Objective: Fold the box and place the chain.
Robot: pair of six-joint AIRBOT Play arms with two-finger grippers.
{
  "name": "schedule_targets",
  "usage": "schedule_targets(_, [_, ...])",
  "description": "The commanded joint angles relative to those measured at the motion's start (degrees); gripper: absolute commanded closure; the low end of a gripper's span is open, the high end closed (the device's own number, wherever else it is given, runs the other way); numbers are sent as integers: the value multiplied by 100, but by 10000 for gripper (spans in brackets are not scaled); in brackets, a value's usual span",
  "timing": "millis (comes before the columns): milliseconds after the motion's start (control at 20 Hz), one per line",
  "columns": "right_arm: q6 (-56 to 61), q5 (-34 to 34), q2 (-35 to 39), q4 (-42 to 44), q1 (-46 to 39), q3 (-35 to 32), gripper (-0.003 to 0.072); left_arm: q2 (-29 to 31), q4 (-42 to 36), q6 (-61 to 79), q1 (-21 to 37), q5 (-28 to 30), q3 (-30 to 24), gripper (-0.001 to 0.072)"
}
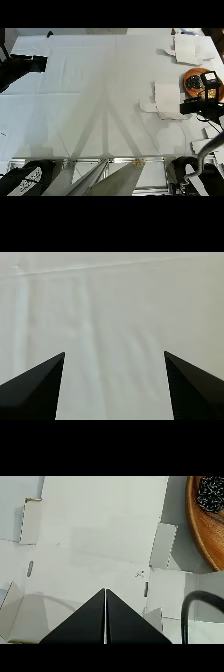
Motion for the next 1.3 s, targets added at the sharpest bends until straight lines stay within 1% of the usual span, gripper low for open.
schedule_targets(0, [15,22,-2,22,-2,-2,669,-2,2,2,-2,11,-2,10])
schedule_targets(200, [13,144,0,22,-2,0,667,2,7,2,-2,2,-2,10])
schedule_targets(250, [13,175,0,-2,-2,0,609,2,7,2,-2,2,-2,10])
schedule_targets(300, [15,199,0,-22,-2,0,480,2,7,2,-2,4,-2,10])
schedule_targets(350, [35,197,0,-76,-2,7,409,2,7,2,-2,2,-2,10])
schedule_targets(400, [258,179,0,-234,-4,20,408,2,7,2,-2,2,-2,10])
schedule_targets(450, [603,175,-2,-485,-11,50,385,2,7,2,-2,2,-2,10])
schedule_targets(500, [935,181,-2,-817,-15,96,329,2,7,2,-2,2,-2,10])
schedule_targets(650, [1370,326,-4,-1832,-15,400,329,2,7,2,-2,2,-2,10])
schedule_targets(800, [1366,492,-83,-2406,-31,922,331,2,7,2,-2,2,-2,10])
schedule_targets(900, [1368,551,-264,-2415,-299,1270,331,2,7,2,-2,2,-2,10])
schedule_targets(1050, [1364,1093,-824,-2317,-1056,1753,326,2,7,2,-2,2,-2,10])
schedule_targets(1150, [1296,1329,-1182,-1912,-1517,1934,325,2,7,2,-2,2,-2,10])
schedule_targets(1250, [876,1576,-1513,-1580,-1753,2013,325,2,7,2,-2,2,-2,10])
